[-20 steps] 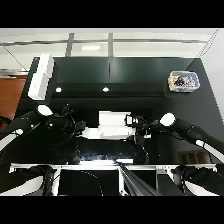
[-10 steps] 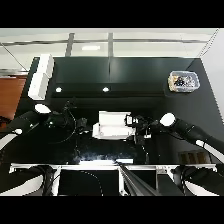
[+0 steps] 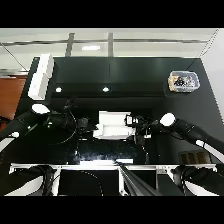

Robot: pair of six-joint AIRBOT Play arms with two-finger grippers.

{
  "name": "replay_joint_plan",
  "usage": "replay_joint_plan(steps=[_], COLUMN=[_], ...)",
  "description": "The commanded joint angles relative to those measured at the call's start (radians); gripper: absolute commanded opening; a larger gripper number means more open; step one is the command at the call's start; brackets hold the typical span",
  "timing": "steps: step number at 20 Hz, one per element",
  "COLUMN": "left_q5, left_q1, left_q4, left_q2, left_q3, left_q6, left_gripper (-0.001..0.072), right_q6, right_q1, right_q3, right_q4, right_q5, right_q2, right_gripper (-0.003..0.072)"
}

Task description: Fold the box and place the chain.

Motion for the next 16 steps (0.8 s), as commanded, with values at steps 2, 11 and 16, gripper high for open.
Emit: replay_joint_plan(steps=[2, 11, 16], left_q5=[0.017, 0.01, 0.074], left_q1=[-0.087, -0.15, -0.238], left_q4=[-0.009, 0.166, 0.258], left_q2=[0.004, 0.003, 0.002], left_q3=[0.03, 0.119, 0.142], left_q6=[0.003, -0.202, -0.346], left_gripper=[0.0557, 0.0489, 0.0489], right_q6=[0.0, 0.0, 0.0], right_q1=[0.0, 0.0, 0.0], right_q3=[-0.001, -0.001, -0.001], right_q4=[0.0, 0.0, 0.0], right_q5=[0.0, 0.0, 0.0], right_q2=[0.0, 0.0, 0.0], right_gripper=[0.037, 0.0371, 0.0371])
